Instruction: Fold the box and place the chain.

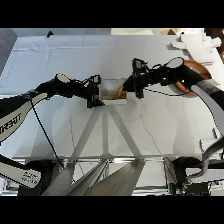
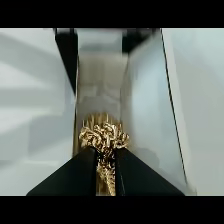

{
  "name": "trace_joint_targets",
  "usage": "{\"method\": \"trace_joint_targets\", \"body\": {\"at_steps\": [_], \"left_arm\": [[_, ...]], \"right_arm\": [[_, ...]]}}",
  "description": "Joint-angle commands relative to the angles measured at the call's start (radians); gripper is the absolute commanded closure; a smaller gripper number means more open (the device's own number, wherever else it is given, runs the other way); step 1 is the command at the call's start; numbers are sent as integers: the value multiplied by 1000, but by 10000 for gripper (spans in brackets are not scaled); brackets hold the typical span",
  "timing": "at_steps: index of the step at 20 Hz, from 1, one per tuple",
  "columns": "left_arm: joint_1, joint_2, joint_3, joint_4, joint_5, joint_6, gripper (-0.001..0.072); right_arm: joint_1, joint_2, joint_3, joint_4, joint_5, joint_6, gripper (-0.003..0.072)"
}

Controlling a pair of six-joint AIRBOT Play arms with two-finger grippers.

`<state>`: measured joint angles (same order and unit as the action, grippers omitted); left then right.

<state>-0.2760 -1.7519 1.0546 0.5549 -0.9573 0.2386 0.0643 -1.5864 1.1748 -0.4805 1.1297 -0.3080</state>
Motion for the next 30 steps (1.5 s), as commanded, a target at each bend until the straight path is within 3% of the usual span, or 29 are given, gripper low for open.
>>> {"method": "trace_joint_targets", "body": {"at_steps": [1, 2, 3, 4, 7, 9, 11, 15, 17, 21, 27, 30], "left_arm": [[0, -1, 0, 0, 0, 0, 596], [0, -1, 0, 0, 0, 0, 596], [0, -1, 0, 0, 0, 0, 596], [0, -1, 0, 0, 0, 0, 596], [0, -1, 0, 0, 0, 0, 596], [0, -1, 0, 0, 0, 0, 596], [0, -1, 0, 0, 0, 0, 596], [0, -1, 0, 0, 0, 0, 596], [0, -1, 0, 0, 0, 0, 596], [0, -1, 0, 0, 0, 0, 596], [0, -1, 0, 0, 0, 0, 596], [0, -1, 0, 0, 0, 0, 596]], "right_arm": [[88, 5, 0, 32, -95, 73, 667], [107, 5, 0, 32, -105, 116, 595], [119, 5, 1, 31, -104, 133, 476], [127, 5, 6, 15, -99, 154, 433], [137, 5, 77, -121, -43, 328, 442], [137, 5, 162, -198, 41, 447, 509], [137, 5, 266, -226, 98, 536, 512], [99, -13, 406, -221, 14, 758, 511], [68, -41, 436, -219, -32, 937, 511], [17, -149, 468, -219, 6, 1200, 510], [53, -236, 468, -224, 69, 1302, 503], [82, -236, 468, -233, 120, 1291, 445]]}}
